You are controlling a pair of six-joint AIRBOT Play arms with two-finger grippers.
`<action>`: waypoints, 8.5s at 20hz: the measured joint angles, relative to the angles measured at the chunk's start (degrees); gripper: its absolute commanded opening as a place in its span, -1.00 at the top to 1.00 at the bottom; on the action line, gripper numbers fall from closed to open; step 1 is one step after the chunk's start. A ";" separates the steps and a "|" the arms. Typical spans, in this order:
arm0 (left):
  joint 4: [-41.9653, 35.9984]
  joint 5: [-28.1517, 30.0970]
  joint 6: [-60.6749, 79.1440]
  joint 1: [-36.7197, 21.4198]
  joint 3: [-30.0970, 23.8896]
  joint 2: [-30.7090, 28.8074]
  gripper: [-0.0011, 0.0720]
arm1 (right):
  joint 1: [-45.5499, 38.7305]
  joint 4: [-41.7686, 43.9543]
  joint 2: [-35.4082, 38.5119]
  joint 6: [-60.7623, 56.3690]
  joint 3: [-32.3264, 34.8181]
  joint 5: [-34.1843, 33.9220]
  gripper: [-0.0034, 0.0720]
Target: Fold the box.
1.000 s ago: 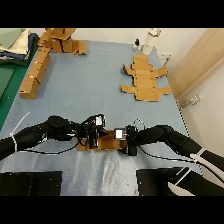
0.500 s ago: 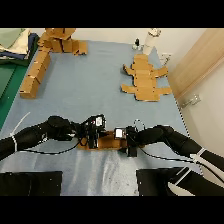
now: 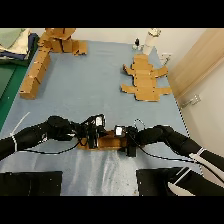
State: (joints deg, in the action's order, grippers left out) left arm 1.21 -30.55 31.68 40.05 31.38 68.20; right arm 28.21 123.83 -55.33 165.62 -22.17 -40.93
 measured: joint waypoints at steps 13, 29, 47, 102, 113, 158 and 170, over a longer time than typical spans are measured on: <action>0.00 0.00 0.00 0.00 0.00 0.00 0.94 | 0.00 0.02 0.00 -0.15 -0.02 -0.02 -0.45; 0.02 0.07 -0.17 0.00 0.00 0.00 0.01 | 0.00 -0.15 -0.02 -0.17 -0.02 -0.04 -0.45; 51.10 -16.98 -98.09 -0.31 -2.25 -21.57 0.94 | 0.00 -0.42 -0.02 -0.17 -0.02 -0.07 -0.45; -52.81 27.65 -41.72 13.81 0.72 5.09 0.95 | 0.00 -0.44 -0.02 -0.15 -0.02 -0.07 -0.45; -43.71 30.97 -29.55 7.56 0.00 -9.38 0.94 | 0.00 -0.44 -0.02 -0.15 -0.02 -0.09 -0.45; 3.04 -21.29 -64.37 -9.62 7.98 5.86 0.94 | 0.00 -0.61 -0.02 -0.15 -0.02 -0.24 -0.45; 17.84 -14.27 -82.20 -9.33 10.69 12.09 0.94 | 0.00 -0.61 0.00 -0.17 -0.02 -0.37 -0.45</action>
State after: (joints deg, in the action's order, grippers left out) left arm 19.05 -44.82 -50.52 30.72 42.06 80.29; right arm 28.21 123.22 -55.33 165.45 -22.20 -41.30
